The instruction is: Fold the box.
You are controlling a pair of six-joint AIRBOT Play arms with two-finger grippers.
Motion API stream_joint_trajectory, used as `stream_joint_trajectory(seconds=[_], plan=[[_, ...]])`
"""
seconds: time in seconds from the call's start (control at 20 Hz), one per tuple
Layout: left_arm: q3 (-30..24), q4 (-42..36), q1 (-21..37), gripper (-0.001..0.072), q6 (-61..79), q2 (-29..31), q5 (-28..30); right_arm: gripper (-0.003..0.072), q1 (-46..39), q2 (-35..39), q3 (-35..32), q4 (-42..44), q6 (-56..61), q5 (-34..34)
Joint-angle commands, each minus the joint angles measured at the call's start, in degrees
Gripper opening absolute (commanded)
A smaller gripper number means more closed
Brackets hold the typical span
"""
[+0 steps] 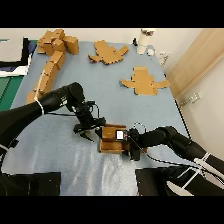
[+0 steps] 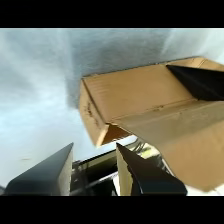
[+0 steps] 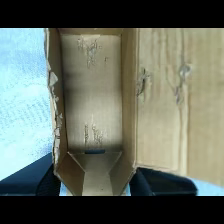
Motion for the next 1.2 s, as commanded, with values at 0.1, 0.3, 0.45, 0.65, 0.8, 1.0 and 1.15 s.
stream_joint_trajectory(seconds=[0.1,0.3,0.45,0.65,0.8,1.0,1.15], plan=[[0.04,-1.27,8.13,0.0103,29.92,-0.96,-2.08,0.0515,0.0,0.0,0.0,0.02,0.0,0.0],[0.04,-1.2,10.56,0.0105,46.8,-0.96,3.32,0.0515,0.0,0.0,0.0,0.02,0.0,0.0],[0.04,-1.07,10.38,0.0102,59.47,-0.96,4.48,0.0515,0.0,0.0,0.0,0.02,0.0,0.0],[-3.72,-3.56,13.84,0.0011,74.31,-0.79,7.72,0.0516,0.0,0.0,0.0,0.02,0.0,0.0],[-7.96,-10.05,14.47,0.0011,89.05,-0.24,13.22,0.0515,0.0,0.0,0.0,0.02,0.0,-0.02],[-13.94,-10.16,12.33,0.0016,100.5,3.87,21.88,0.0515,0.0,0.0,0.0,0.02,0.0,-0.02],[-20.85,-10.67,11.87,0.0677,111.12,9.42,22.34,0.0515,0.0,0.0,0.0,0.02,0.0,0.0]])
